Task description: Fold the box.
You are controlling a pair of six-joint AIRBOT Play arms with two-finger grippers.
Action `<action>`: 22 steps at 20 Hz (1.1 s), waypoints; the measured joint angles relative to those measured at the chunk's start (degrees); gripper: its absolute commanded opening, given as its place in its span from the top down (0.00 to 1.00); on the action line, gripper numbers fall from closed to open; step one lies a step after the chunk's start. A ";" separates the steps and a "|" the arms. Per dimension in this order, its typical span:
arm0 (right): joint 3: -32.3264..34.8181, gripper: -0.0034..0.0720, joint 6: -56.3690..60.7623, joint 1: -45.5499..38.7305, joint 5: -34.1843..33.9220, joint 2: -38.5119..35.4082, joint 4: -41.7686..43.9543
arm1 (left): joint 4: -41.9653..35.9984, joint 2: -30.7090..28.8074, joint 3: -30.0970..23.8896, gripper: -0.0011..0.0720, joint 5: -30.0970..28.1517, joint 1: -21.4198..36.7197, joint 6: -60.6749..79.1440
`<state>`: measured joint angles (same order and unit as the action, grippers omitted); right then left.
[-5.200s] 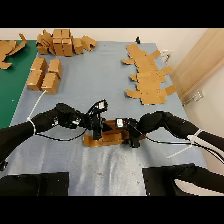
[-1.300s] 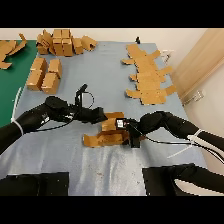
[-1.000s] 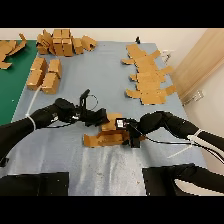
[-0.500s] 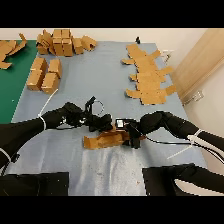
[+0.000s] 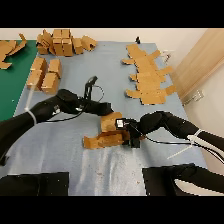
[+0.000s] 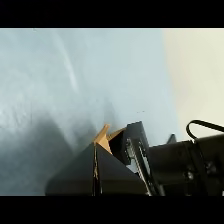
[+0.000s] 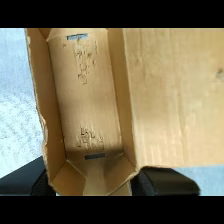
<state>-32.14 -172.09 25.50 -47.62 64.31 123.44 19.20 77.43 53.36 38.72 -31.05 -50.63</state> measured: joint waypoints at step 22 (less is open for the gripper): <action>0.00 0.18 0.00 0.00 -0.02 0.00 -0.04 | 44.85 -22.56 -16.28 0.04 8.15 -10.82 15.72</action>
<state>-32.14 -172.09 25.50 -47.64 64.31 123.39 64.05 54.87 37.08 46.87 -41.87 -34.92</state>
